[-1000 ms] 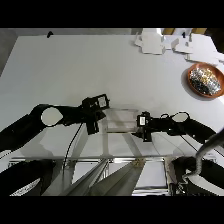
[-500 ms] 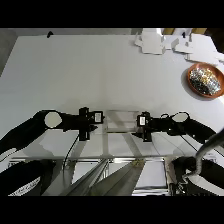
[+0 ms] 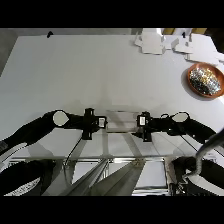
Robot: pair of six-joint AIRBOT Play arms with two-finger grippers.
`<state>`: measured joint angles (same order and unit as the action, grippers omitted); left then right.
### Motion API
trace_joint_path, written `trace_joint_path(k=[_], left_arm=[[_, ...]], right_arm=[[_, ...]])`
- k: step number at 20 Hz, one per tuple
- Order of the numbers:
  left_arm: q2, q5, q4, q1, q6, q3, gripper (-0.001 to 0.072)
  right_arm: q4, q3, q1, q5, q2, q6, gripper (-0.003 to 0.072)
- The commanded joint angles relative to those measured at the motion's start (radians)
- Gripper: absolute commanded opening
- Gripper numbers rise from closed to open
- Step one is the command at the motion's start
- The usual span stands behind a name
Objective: Fold the box and place the chain.
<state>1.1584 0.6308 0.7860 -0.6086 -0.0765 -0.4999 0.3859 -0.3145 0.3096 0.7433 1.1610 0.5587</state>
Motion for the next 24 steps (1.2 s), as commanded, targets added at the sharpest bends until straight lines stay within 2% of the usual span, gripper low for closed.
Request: trace_joint_path(k=[1,6,12,16,21,24], left_arm=[[0.006,-0.021,-0.025,-0.004,-0.031,0.001,0.0232],[0.006,-0.007,-0.055,-0.047,-0.032,0.001,0.0230],[0.006,-0.082,-0.128,-0.073,-0.075,0.001,0.0206],[0.008,-0.086,-0.141,-0.078,-0.077,0.001,0.0206],[0.055,-0.169,-0.215,-0.118,-0.077,-0.003,0.0205],[0.071,-0.171,-0.236,-0.129,-0.077,-0.009,0.0206]], right_arm=[[0.000,0.000,0.000,0.000,-0.001,0.000,0.0410],[0.000,0.000,0.000,0.000,-0.001,0.000,0.0410],[0.000,0.000,0.000,0.000,-0.001,0.000,0.0410],[0.000,0.000,0.000,0.000,-0.001,0.000,0.0410],[0.000,0.000,0.000,0.000,-0.001,0.000,0.0410],[0.000,0.000,0.000,0.000,-0.001,0.000,0.0410]])
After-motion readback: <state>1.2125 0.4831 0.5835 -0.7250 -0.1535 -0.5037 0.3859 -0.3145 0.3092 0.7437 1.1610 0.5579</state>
